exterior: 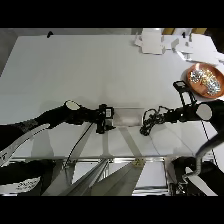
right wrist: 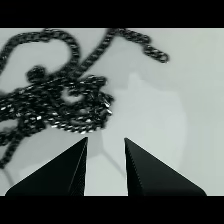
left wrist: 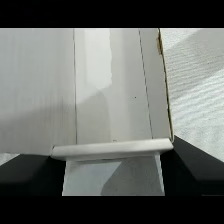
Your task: Fold the box and place the chain.
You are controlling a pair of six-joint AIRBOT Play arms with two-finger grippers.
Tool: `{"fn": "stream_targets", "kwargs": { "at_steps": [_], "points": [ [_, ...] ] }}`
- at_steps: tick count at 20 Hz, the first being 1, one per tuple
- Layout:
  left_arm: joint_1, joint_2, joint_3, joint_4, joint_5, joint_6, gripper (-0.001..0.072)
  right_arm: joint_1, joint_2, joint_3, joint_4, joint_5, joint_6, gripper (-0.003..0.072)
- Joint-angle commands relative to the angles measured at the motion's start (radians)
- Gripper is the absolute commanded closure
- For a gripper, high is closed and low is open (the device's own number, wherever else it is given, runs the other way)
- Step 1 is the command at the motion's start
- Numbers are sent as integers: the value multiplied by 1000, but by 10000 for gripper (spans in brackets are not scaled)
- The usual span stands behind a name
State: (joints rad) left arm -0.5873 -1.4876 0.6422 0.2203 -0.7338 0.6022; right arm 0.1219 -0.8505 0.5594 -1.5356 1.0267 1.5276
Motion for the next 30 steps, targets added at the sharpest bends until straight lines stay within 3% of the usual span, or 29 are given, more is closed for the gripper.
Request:
{"fn": "stream_targets", "kwargs": {
  "at_steps": [1,4,8,18,19,23,27,30],
  "points": [
    [0,1,0,0,0,0,577,-79,-11,4,-5,-77,-18,462],
    [0,1,0,0,0,0,577,-78,-66,4,49,-182,-21,470],
    [0,1,0,0,0,0,577,-78,-227,5,230,-288,-122,469],
    [0,1,0,0,0,0,577,-43,-352,5,257,-435,-171,463],
    [0,1,0,0,0,0,577,-35,-357,5,256,-437,-171,474],
    [0,1,0,0,0,0,577,-34,-360,7,211,-392,-166,665],
    [0,1,0,0,0,0,577,-34,-296,37,196,-328,-167,666],
    [0,1,0,0,0,0,577,-34,-165,46,196,-283,-167,667]
  ]
}}
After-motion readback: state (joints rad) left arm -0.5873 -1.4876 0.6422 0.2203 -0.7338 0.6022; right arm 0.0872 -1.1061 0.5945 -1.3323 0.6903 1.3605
